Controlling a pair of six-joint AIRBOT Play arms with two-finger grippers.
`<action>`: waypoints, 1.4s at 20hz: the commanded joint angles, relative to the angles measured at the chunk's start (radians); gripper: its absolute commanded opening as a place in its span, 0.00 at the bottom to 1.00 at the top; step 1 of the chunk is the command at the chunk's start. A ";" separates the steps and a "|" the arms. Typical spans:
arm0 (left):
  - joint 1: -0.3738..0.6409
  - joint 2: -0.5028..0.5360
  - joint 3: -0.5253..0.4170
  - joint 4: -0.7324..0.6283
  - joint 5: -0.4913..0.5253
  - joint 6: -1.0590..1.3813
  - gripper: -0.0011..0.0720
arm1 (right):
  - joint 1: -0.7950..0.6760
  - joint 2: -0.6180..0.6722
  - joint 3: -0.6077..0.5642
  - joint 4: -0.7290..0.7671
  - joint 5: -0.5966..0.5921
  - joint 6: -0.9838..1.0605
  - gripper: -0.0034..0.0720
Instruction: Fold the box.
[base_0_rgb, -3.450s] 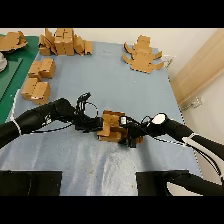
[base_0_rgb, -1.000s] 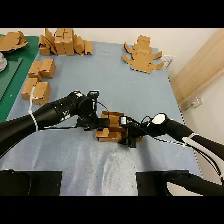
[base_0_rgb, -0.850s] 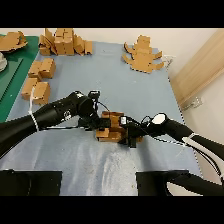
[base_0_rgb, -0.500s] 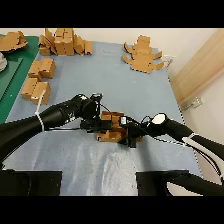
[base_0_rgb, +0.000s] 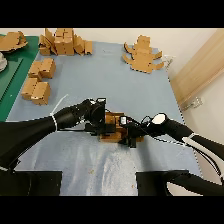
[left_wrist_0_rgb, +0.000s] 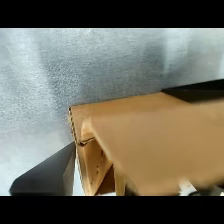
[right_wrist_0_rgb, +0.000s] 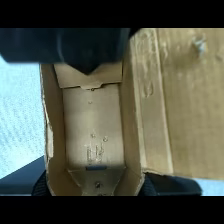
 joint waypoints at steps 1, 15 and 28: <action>-0.001 -0.037 0.003 0.003 -0.005 -0.007 0.51 | 0.001 0.000 0.000 0.000 0.000 0.000 0.80; -0.003 -0.045 0.059 0.068 -0.092 -0.137 0.17 | 0.001 0.000 0.000 0.000 0.001 0.000 0.80; -0.009 -0.049 0.059 0.057 -0.073 -0.107 0.44 | 0.001 0.000 0.000 0.000 0.008 0.000 0.80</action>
